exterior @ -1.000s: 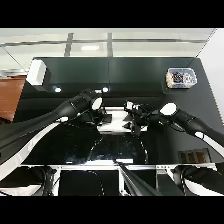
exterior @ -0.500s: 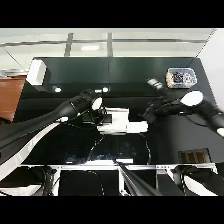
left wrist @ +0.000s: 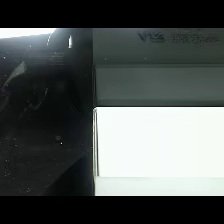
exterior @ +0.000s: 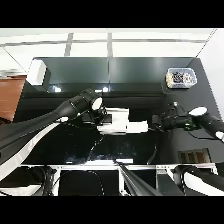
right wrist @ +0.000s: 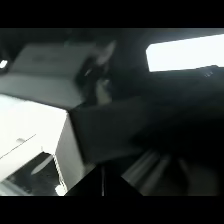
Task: Fold the box and place the chain.
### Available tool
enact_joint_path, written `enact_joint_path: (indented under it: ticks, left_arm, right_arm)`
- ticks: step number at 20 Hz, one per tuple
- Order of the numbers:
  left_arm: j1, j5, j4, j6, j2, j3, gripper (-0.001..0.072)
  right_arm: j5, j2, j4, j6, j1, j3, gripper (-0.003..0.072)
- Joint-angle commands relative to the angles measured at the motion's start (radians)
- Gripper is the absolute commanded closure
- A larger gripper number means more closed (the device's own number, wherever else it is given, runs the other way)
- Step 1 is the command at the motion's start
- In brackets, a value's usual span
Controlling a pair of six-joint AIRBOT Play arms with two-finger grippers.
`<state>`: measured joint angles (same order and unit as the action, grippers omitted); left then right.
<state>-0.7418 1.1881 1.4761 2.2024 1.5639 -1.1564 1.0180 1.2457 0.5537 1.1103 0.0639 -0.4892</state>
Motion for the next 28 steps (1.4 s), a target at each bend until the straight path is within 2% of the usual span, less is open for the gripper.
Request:
enact_joint_path:
  ticks: [1,2,4,7,8,9,13,14,17,18,19,20,22,25,28]
  left_arm:
    - [0.001,-0.001,0.000,0.000,0.001,0.000,0.0683]
    - [0.001,-0.001,0.000,0.000,0.001,0.000,0.0683]
    - [0.001,0.001,0.000,0.000,0.001,0.000,0.0682]
    - [0.001,0.001,0.000,0.000,0.001,0.000,0.0682]
    - [0.001,0.001,0.000,0.000,0.001,0.000,0.0682]
    - [0.001,0.001,0.000,0.000,0.001,0.000,0.0683]
    - [0.001,0.000,0.000,0.000,0.001,0.000,0.0683]
    - [0.001,0.000,0.000,0.000,0.001,0.000,0.0683]
    - [0.000,0.002,0.000,0.000,0.001,0.000,0.0683]
    - [0.000,0.003,0.000,0.000,0.001,0.000,0.0683]
    - [0.000,0.003,0.000,0.000,0.001,0.000,0.0682]
    - [0.001,0.001,0.000,0.000,0.001,0.000,0.0683]
    - [0.001,-0.001,0.000,0.000,0.001,0.000,0.0683]
    - [0.001,-0.001,0.000,0.000,0.001,0.000,0.0683]
    - [0.001,0.000,0.000,0.000,0.001,0.000,0.0683]
  right_arm:
    - [-0.076,0.080,-0.183,-0.080,-0.146,0.009,0.0668]
    - [-0.068,0.080,-0.182,-0.082,-0.178,-0.011,0.0655]
    - [-0.034,0.080,-0.143,-0.083,-0.212,-0.074,0.0478]
    - [0.023,0.080,-0.085,-0.083,-0.216,-0.161,0.0451]
    - [0.040,0.080,-0.081,-0.085,-0.216,-0.179,0.0161]
    - [0.057,0.080,-0.081,-0.108,-0.216,-0.193,-0.0011]
    - [0.077,0.080,-0.093,-0.107,-0.234,-0.219,-0.0006]
    - [0.077,0.080,-0.093,-0.101,-0.250,-0.231,0.0072]
    - [0.037,0.080,-0.079,-0.003,-0.313,-0.269,0.0150]
    - [0.025,0.080,-0.044,0.052,-0.340,-0.292,0.0211]
    - [0.017,0.080,0.026,0.124,-0.367,-0.318,0.0214]
    - [0.014,0.080,0.102,0.205,-0.391,-0.340,0.0302]
    - [0.015,0.080,0.200,0.303,-0.429,-0.367,0.0318]
    - [0.001,0.080,0.227,0.362,-0.477,-0.379,0.0318]
    - [-0.016,0.080,0.332,0.472,-0.524,-0.384,0.0319]
